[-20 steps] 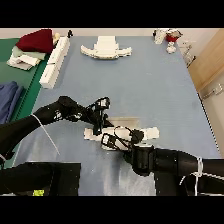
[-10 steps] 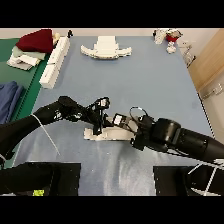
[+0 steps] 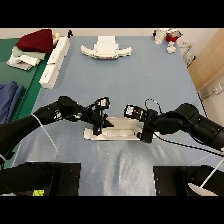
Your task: Fold the box.
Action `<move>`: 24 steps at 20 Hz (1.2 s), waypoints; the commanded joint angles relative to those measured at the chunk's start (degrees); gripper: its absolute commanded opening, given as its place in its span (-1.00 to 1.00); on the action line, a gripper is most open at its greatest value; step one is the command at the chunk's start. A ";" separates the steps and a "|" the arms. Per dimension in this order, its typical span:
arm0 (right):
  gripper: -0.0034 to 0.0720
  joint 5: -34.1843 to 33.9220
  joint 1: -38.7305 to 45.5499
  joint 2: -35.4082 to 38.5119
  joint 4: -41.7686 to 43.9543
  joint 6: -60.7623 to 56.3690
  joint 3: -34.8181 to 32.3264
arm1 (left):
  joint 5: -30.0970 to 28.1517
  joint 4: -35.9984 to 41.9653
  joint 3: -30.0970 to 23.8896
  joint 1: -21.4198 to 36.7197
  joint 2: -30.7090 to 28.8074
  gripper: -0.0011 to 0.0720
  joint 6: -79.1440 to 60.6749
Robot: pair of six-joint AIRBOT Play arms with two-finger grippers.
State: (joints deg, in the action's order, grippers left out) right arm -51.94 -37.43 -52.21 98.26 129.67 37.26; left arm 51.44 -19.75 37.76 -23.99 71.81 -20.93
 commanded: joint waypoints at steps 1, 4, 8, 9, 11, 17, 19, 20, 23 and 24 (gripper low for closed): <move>1.00 3.41 6.95 0.07 14.95 21.40 -2.27 | 0.00 -0.02 -0.02 0.04 0.00 -0.93 -0.02; 1.00 3.48 9.73 -0.22 22.49 30.34 -5.35 | 0.00 0.00 -0.02 0.04 0.00 -0.93 -0.02; 1.00 2.58 9.73 -0.46 22.84 30.86 -6.91 | 0.00 0.00 -0.02 0.04 0.00 -0.93 -0.02; 1.00 1.99 9.73 -0.26 22.36 30.86 -6.78 | 0.02 0.00 -0.02 0.04 0.00 -0.93 -0.02; 1.00 1.81 9.73 -0.11 22.10 30.86 -6.73 | 0.00 -0.02 -0.02 0.04 0.00 -0.93 -0.02; 1.00 1.53 9.73 -0.63 22.25 30.88 -6.75 | 0.02 -0.02 -0.02 0.04 0.00 -0.93 -0.02; 1.00 1.46 9.70 -1.86 22.23 30.91 -6.80 | 0.00 0.00 -0.02 0.04 0.00 -0.93 -0.02; 1.00 1.55 9.60 -2.89 22.23 30.91 -6.80 | 0.02 0.00 -0.02 0.04 0.00 -0.93 -0.02; 1.00 4.31 9.49 -5.90 22.67 33.44 -6.78 | 0.00 0.00 -0.02 0.04 0.00 -0.93 -0.02; 1.00 5.44 9.49 -6.49 22.97 34.80 -6.75 | 0.00 0.00 -0.02 0.04 0.00 -0.93 -0.02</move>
State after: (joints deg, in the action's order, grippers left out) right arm -49.04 -27.86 -56.69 120.53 161.82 30.48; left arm 51.53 -19.81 37.76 -23.99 71.81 -20.95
